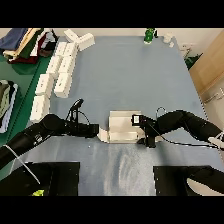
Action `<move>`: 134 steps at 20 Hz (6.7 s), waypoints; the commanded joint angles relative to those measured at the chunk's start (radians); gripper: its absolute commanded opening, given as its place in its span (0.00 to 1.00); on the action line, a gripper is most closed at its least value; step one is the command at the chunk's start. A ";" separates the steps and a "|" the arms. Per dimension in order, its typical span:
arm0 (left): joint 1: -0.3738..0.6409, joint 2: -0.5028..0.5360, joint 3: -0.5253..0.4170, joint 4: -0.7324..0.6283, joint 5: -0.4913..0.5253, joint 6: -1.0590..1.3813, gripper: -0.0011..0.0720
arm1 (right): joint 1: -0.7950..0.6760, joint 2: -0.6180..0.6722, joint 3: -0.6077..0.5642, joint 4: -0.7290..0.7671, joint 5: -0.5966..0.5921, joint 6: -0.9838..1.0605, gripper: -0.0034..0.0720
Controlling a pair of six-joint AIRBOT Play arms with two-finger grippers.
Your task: Fold the box.
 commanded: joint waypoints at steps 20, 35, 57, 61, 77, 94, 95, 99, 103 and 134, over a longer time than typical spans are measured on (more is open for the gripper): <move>-0.133 -0.030 0.001 -0.207 0.092 0.091 0.81 | 0.000 0.000 0.000 0.000 0.000 0.000 0.74; -0.321 -0.099 0.224 0.623 0.039 -0.717 0.72 | 0.000 0.000 0.000 0.000 0.000 0.000 0.74; -0.494 -0.201 0.401 0.830 -0.105 -1.025 0.51 | 0.000 0.000 0.000 0.000 0.000 0.000 0.74; -0.499 -0.231 0.409 0.832 -0.129 -1.060 0.51 | 0.000 0.000 0.000 0.000 0.000 0.000 0.74; -0.519 -0.369 0.483 0.856 -0.250 -1.083 0.51 | 0.000 0.000 0.000 0.000 0.000 0.000 0.74; -0.537 -0.632 0.732 0.925 -0.469 -1.090 0.14 | 0.000 0.000 0.000 0.000 0.000 0.000 0.74; -0.536 -0.639 0.738 0.925 -0.470 -1.104 0.08 | 0.000 0.000 0.000 0.000 0.000 0.000 0.74; -0.536 -0.642 0.744 0.925 -0.478 -1.120 0.03 | 0.000 0.000 0.000 0.000 0.000 0.000 0.74; -0.536 -0.640 0.768 0.922 -0.500 -1.115 0.54 | 0.000 0.000 0.000 0.000 0.000 0.000 0.74; -0.555 -0.687 0.780 0.929 -0.514 -1.172 0.60 | 0.000 0.000 0.000 0.000 0.000 0.000 0.74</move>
